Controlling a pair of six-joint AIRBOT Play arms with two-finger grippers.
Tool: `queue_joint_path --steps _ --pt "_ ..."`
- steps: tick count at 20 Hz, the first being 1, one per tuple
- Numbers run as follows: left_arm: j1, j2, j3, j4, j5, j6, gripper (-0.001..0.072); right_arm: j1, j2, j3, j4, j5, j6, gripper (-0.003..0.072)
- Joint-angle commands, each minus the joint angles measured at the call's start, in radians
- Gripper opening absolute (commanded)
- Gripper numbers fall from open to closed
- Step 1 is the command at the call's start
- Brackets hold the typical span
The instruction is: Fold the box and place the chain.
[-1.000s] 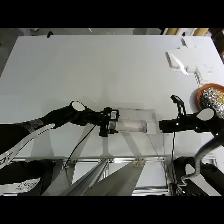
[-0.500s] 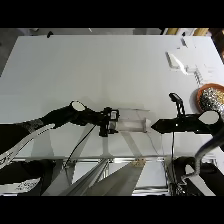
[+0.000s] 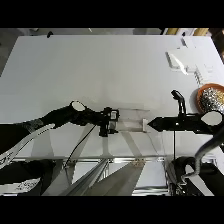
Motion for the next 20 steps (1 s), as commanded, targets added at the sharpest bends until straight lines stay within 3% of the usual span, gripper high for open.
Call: queue_joint_path --steps 1,7,14,20 --pt "0.0 0.0 0.001 0.0 0.0 0.0 0.0321 0.001 0.001 0.0 0.008 -0.014 0.041 0.0471" --pt "0.0 0.0 0.001 0.0 0.0 0.0 0.0321 0.181 -0.011 0.003 -0.028 -0.102 0.118 0.0463" --pt "0.0 0.0 0.001 0.0 0.0 0.0 0.0321 0.313 -0.035 0.106 -0.206 -0.111 0.404 0.0444" --pt "0.0 0.0 0.001 0.0 0.0 0.0 0.0321 0.491 -0.159 0.201 -0.445 -0.091 0.732 0.0428"
